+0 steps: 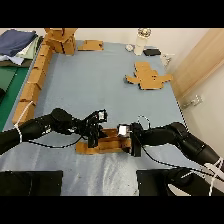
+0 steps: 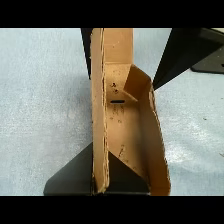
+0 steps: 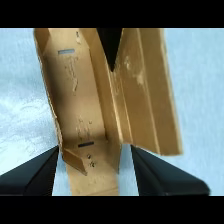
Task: Fold the box.
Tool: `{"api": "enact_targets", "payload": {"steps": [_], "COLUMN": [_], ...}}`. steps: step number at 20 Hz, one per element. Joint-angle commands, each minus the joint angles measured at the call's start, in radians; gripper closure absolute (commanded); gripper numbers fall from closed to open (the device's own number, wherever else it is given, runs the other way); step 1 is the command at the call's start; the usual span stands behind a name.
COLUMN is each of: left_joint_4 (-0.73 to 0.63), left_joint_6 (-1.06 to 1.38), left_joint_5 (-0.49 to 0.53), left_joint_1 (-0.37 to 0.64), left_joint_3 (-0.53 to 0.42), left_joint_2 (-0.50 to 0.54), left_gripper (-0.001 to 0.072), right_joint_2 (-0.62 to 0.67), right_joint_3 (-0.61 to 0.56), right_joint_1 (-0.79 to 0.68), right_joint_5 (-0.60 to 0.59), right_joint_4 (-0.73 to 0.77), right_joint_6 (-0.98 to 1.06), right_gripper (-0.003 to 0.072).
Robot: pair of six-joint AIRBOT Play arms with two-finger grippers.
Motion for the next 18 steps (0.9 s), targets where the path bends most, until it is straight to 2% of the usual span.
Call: {"api": "enact_targets", "payload": {"steps": [1, 6, 10, 18], "left_joint_4": [0.0, 0.0, 0.0, 0.0], "left_joint_6": [0.0, 0.0, 0.0, 0.0], "left_joint_5": [0.0, 0.0, 0.0, 0.0], "left_joint_1": [0.0, 0.0, -0.001, -0.001], "left_joint_3": [0.0, 0.0, 0.0, 0.0], "left_joint_2": [0.0, 0.0, 0.0, 0.0], "left_gripper": [0.0697, 0.0697, 0.0697, 0.0696], "right_joint_2": [-0.032, -0.121, -0.103, -0.088], "right_joint_3": [0.0, 0.0, 0.0, 0.0], "right_joint_1": [-0.028, -0.028, -0.027, -0.027], "right_joint_5": [-0.001, 0.004, -0.008, -0.008], "right_joint_4": [0.061, 0.102, 0.019, 0.053], "right_joint_6": [-0.098, -0.157, -0.093, -0.094], "right_gripper": [-0.0023, -0.0022, -0.002, -0.0019]}}
